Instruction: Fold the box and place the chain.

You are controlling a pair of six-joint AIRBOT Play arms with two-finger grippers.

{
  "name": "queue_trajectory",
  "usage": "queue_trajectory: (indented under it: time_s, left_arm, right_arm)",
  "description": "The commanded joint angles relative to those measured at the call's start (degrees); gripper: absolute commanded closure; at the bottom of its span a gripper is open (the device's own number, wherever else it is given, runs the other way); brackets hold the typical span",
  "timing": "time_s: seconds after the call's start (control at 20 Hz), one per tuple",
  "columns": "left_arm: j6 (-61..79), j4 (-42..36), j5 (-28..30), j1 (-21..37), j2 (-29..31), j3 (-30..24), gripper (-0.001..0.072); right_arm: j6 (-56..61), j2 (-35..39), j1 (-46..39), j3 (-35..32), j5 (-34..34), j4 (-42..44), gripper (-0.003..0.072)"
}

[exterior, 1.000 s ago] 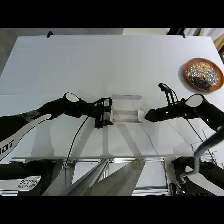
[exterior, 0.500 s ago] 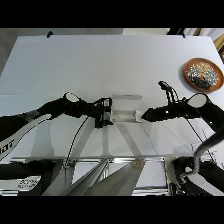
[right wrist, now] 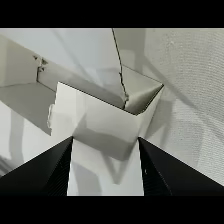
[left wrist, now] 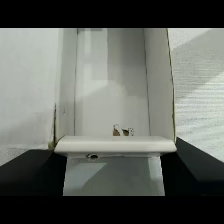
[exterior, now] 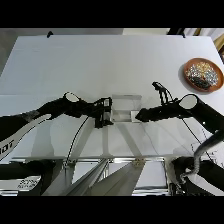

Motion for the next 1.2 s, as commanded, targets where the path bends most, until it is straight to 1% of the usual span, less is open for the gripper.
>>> queue_trajectory:
  time_s: [0.0, 0.15, 0.35, 0.55, 0.65, 0.8, 0.9, 1.15]
  left_arm:
    - [0.0, 0.0, 0.0, 0.0, 0.0, 0.0, 0.0567]
    - [0.0, 0.0, 0.0, 0.0, 0.0, 0.0, 0.0567]
    - [0.0, 0.0, 0.0, 0.0, 0.0, 0.0, 0.0567]
    - [0.0, 0.0, 0.0, 0.0, 0.0, 0.0, 0.0567]
    - [0.0, 0.0, 0.0, 0.0, 0.0, 0.0, 0.0567]
    - [0.0, 0.0, 0.0, 0.0, 0.0, 0.0, 0.0567]
    - [0.0, 0.0, 0.0, 0.0, 0.0, 0.0, 0.0567]
    - [0.0, 0.0, 0.0, 0.0, 0.0, 0.0, 0.0567]
  right_arm:
    - [8.4, -0.2, 3.0, 1.6, -2.5, -7.1, 0.0228]
    - [16.0, -0.3, 5.1, 2.9, -2.8, -13.5, 0.0227]
    - [22.7, -1.4, 8.5, 5.1, -2.3, -17.5, 0.0228]
    - [29.1, -5.6, 13.3, 8.9, -2.0, -21.5, 0.0228]
    - [34.6, -8.3, 15.6, 11.3, -0.9, -25.9, 0.0227]
    - [39.2, -11.3, 18.5, 14.1, 1.3, -28.8, 0.0225]
    - [42.4, -11.5, 20.0, 14.3, 1.0, -30.3, 0.0225]
    - [51.1, -11.5, 22.1, 14.3, 2.6, -36.8, 0.0225]
